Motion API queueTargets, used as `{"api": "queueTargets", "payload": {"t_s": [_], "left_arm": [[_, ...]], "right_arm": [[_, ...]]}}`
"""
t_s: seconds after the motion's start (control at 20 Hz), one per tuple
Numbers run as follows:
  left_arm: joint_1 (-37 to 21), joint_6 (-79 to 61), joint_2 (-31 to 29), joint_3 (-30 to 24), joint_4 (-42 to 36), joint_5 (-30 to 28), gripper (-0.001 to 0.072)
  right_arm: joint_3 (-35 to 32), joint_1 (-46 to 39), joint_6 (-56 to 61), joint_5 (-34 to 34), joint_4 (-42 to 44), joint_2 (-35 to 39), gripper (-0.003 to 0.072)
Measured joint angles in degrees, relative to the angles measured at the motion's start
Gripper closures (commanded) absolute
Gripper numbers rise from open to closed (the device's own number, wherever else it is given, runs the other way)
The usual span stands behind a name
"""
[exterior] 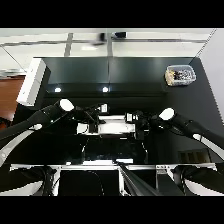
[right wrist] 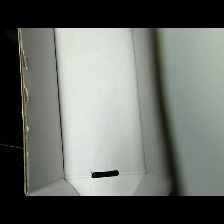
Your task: Fold the box and place the chain.
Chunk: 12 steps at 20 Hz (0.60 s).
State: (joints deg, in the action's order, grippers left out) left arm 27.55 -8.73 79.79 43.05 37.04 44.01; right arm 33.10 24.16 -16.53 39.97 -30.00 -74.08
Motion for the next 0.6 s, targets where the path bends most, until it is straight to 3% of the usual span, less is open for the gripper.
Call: {"api": "queueTargets", "payload": {"t_s": [0.6], "left_arm": [[0.0, 0.0, 0.0, 0.0, 0.0, 0.0, 0.0686]], "right_arm": [[0.5, 0.8, 2.5, -0.5, -2.0, -0.6, -0.0007]]}}
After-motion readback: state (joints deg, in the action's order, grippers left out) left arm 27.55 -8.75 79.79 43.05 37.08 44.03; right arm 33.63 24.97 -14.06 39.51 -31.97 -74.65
